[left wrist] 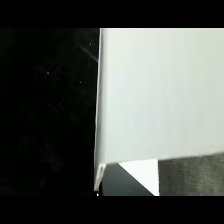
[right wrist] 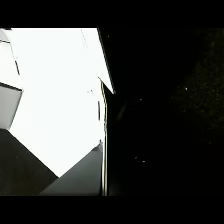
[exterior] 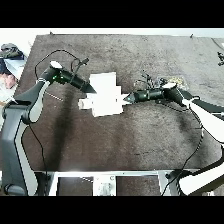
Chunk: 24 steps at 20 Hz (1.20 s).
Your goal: Fold the box and place the chain.
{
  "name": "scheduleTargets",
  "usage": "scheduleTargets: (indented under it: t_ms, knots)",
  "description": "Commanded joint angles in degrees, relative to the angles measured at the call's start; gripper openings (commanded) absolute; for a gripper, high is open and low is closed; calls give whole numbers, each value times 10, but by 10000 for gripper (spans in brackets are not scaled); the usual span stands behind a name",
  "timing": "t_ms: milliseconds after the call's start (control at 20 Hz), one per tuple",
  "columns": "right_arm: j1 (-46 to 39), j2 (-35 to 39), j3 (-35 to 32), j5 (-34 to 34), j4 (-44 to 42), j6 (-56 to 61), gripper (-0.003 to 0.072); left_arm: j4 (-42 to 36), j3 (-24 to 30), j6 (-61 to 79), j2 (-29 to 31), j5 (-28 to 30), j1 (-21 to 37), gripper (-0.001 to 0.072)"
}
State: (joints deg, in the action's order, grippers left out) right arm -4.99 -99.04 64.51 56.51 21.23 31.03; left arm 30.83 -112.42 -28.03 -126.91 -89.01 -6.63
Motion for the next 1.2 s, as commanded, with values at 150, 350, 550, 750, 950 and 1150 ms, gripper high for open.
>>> scheduleTargets:
  t_ms: [150, 350, 550, 750, 950, 1150]
  knots:
    - [-48, 13, 0, 63, 21, 0, 234, -14, -1, 86, 0, 3, 1, 13]
    - [-120, 61, 0, 65, 21, 0, 234, -43, -1, 193, 1, 19, 1, 12]
    - [-140, 87, 0, 49, 20, -12, 234, -42, -1, 297, 1, 25, 0, 12]
    - [-115, 87, 0, 45, 12, -72, 235, -13, -1, 307, 1, 74, -19, 11]
    - [-103, 87, 0, 41, 13, -108, 235, 8, -1, 322, 2, 104, -35, 11]
    - [-95, 87, 0, 41, 15, -133, 234, 32, -1, 325, 2, 120, -36, 9]
